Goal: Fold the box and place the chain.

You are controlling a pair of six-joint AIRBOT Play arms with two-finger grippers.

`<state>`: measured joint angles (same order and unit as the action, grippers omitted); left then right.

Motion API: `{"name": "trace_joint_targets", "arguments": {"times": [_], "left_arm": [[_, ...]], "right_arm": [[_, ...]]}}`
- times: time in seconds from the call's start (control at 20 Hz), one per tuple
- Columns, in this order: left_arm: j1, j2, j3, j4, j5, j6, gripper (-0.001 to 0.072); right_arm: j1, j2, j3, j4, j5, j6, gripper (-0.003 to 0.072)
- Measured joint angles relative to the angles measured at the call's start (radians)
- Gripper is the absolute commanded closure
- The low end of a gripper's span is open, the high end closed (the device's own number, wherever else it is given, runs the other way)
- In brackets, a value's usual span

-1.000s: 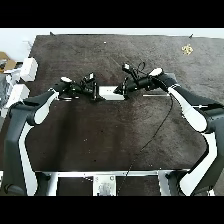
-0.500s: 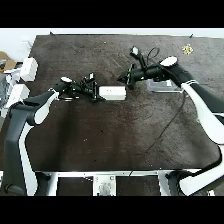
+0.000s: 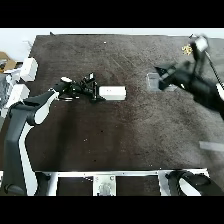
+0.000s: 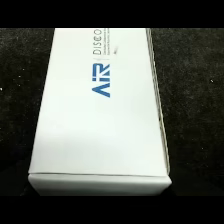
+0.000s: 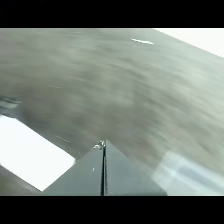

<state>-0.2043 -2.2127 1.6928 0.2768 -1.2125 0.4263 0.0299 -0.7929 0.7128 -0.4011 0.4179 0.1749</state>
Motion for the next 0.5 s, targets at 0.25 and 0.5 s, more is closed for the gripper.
{"name": "trace_joint_targets", "arguments": {"times": [0.25, 0.5], "left_arm": [[0.0, 0.0, 0.0, -0.001, 0.0, 0.0, 0.0483], [0.0, 0.0, 0.0, -0.003, 0.0, 0.0, 0.0563]], "right_arm": [[-0.011, 0.449, -0.46, 0.02, -0.303, 0.01, 0.0684], [-0.013, 0.681, -0.706, 0.024, -0.406, 0.012, 0.0684]]}}
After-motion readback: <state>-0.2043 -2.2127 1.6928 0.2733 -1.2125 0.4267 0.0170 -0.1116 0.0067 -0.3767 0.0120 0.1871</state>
